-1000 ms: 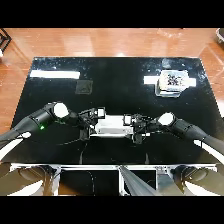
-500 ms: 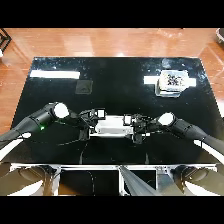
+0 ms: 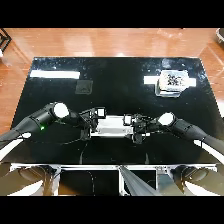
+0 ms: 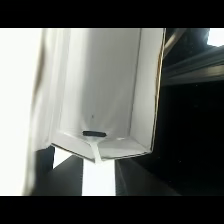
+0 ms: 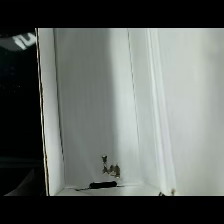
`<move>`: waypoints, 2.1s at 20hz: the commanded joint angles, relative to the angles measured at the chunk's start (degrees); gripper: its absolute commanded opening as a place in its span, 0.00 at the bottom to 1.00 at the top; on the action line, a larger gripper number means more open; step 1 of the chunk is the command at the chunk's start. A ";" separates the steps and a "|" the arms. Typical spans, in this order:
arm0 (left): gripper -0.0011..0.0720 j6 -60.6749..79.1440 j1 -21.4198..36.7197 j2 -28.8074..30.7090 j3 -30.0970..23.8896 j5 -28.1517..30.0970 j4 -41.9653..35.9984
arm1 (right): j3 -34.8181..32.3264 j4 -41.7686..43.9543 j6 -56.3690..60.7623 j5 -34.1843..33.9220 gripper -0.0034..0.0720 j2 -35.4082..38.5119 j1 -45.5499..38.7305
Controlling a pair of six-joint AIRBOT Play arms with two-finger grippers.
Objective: Fold the box and place the chain.
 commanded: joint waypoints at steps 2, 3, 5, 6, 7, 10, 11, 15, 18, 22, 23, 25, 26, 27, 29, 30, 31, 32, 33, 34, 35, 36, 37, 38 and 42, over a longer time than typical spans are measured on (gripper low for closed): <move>0.42 0.00 -0.04 -0.04 0.00 0.02 -0.74 | -0.02 0.02 0.02 0.02 0.60 -0.04 0.02; 0.41 0.00 -0.17 -0.04 0.00 0.26 -0.76 | -0.02 0.02 0.00 0.02 0.60 -0.04 0.02; 0.33 0.00 -1.05 -0.04 0.00 1.92 -0.74 | -0.02 0.02 0.00 0.02 0.60 -0.04 0.02; 0.33 0.00 -1.88 -0.04 0.00 3.08 -0.74 | -0.02 0.02 0.00 0.02 0.60 -0.04 0.02; 0.33 0.00 -2.60 -0.04 0.00 4.09 -0.74 | -0.02 0.02 0.02 0.02 0.60 -0.04 0.02; 0.33 0.00 -4.02 -0.63 0.00 4.57 -0.81 | -0.02 0.02 0.00 0.02 0.60 -0.04 0.02; 0.33 -0.02 -4.26 -0.90 0.00 4.66 -0.96 | -0.02 0.02 0.00 0.02 0.60 -0.04 0.02; 0.33 -0.04 -4.37 -1.05 -0.02 7.06 -1.16 | -0.02 0.02 0.00 0.04 0.60 -0.04 0.02; 0.33 -0.07 -4.37 -1.05 -0.02 6.97 -1.57 | -0.02 0.02 0.00 0.02 0.60 -0.04 0.02; 0.33 -0.04 -4.50 -1.09 -0.07 5.95 -2.25 | -0.02 0.02 0.02 0.02 0.60 -0.04 0.02; 0.33 -0.04 -4.57 -1.11 -0.15 5.64 -2.21 | -0.02 0.02 0.00 0.02 0.60 -0.04 0.02; 0.28 -0.07 -4.57 -1.11 -0.46 5.66 -2.25 | -0.02 0.02 0.02 0.02 0.60 -0.04 0.02; 0.28 -0.07 -4.55 -1.11 -0.50 5.75 -2.27 | -0.02 0.02 0.00 0.02 0.60 -0.04 0.02; 0.29 -0.07 -4.57 -1.11 -0.52 5.73 -2.27 | -0.02 0.02 0.02 0.02 0.60 -0.04 0.00; 0.31 -0.07 -4.55 -1.11 -0.52 5.70 -2.29 | -0.02 0.02 0.02 0.04 0.60 -0.04 0.02; 0.38 -0.07 -4.55 -1.11 -0.52 5.70 -2.51 | -0.02 0.02 0.02 0.02 0.60 -0.04 0.02; 0.47 -0.07 -4.55 -1.11 -0.52 5.66 -2.56 | -0.02 0.02 0.02 0.04 0.60 -0.04 0.02; 0.50 -0.07 -4.55 -1.11 -0.52 5.44 -2.67 | -0.02 0.02 0.00 0.02 0.60 -0.04 0.00; 0.50 -0.07 -4.55 -1.11 -0.52 5.25 -2.67 | -0.02 0.02 0.02 0.02 0.60 -0.04 0.02; 0.50 -0.07 -4.55 -1.11 -0.52 5.09 -2.67 | -0.02 0.02 0.00 0.02 0.60 -0.04 0.00; 0.41 -0.22 -4.55 -1.11 -0.52 4.61 -2.67 | -0.02 0.02 0.00 0.02 0.60 -0.04 0.02; 0.23 -0.17 -4.55 -1.11 -0.52 4.02 -2.64 | -0.02 0.02 0.02 0.02 0.60 -0.04 0.02; 0.26 -0.22 -4.55 -1.11 -0.61 3.98 -2.78 | -0.02 0.02 0.00 0.04 0.60 -0.04 0.00; 0.44 -0.24 -4.55 -1.11 -0.61 3.98 -3.15 | -0.02 0.02 0.02 0.02 0.60 -0.04 0.02; 0.23 -0.26 -4.55 -1.11 -0.61 3.85 -3.54 | -0.02 0.02 0.00 0.02 0.60 -0.04 0.02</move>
